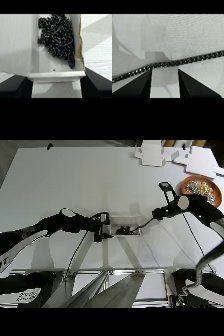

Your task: Fold the box and place the chain.

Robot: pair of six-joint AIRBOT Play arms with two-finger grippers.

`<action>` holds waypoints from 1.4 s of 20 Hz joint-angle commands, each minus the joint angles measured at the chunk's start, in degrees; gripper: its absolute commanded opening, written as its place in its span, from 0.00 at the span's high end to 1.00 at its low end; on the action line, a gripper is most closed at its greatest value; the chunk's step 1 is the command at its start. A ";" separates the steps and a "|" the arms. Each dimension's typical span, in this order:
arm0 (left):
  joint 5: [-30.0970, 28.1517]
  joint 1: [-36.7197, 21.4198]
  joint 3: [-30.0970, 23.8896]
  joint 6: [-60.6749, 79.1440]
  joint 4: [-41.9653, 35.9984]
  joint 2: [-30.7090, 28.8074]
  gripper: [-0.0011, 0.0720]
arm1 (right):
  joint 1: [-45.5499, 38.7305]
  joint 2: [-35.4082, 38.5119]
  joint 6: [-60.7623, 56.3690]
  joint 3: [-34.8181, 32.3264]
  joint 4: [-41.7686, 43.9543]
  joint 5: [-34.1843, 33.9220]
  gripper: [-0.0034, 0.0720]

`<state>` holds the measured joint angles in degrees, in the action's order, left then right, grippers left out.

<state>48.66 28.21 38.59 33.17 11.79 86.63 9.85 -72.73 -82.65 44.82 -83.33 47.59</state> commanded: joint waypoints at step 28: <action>-0.02 0.04 0.02 0.00 0.00 -0.04 0.52 | 0.22 5.97 0.61 0.04 -0.22 3.52 0.93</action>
<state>48.66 28.21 38.59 33.15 11.77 86.63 10.02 -69.49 -82.06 44.80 -83.55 51.16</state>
